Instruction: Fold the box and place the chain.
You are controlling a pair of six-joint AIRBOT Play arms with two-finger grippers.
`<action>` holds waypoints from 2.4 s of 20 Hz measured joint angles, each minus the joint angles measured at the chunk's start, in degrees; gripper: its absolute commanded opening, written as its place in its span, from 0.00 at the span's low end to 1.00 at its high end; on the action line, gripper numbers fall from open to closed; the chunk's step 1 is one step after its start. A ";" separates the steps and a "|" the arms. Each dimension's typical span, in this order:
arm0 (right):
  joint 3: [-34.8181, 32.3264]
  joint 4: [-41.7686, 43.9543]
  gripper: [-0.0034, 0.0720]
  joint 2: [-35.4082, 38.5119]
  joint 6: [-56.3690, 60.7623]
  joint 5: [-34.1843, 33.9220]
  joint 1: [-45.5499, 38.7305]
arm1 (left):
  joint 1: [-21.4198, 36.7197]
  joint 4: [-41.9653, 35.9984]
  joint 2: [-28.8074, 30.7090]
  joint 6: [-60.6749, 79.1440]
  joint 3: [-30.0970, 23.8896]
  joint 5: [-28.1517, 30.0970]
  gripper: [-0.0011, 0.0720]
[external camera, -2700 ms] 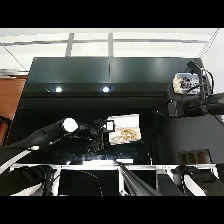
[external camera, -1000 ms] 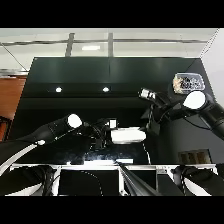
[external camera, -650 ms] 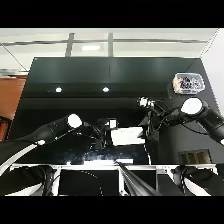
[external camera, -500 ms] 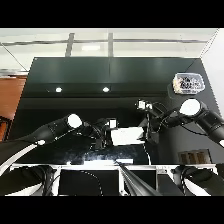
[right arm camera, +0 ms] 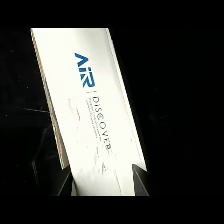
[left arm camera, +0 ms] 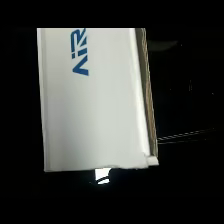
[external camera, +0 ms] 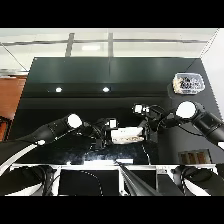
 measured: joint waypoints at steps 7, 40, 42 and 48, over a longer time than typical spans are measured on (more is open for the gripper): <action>-0.22 1.81 0.59 0.00 -0.04 -0.28 0.11 | 0.00 0.00 -0.02 0.04 0.00 -0.02 0.49; -1.14 2.69 0.56 0.00 -0.04 1.95 0.22 | 0.00 0.02 -0.11 0.07 0.00 -0.04 0.49; -1.14 2.45 0.57 0.00 -0.04 1.97 0.22 | 0.00 0.02 -0.11 0.04 0.00 -0.04 0.49; -1.14 1.22 0.57 0.00 -0.04 1.95 0.22 | 0.00 0.00 -0.11 0.04 0.00 -0.04 0.49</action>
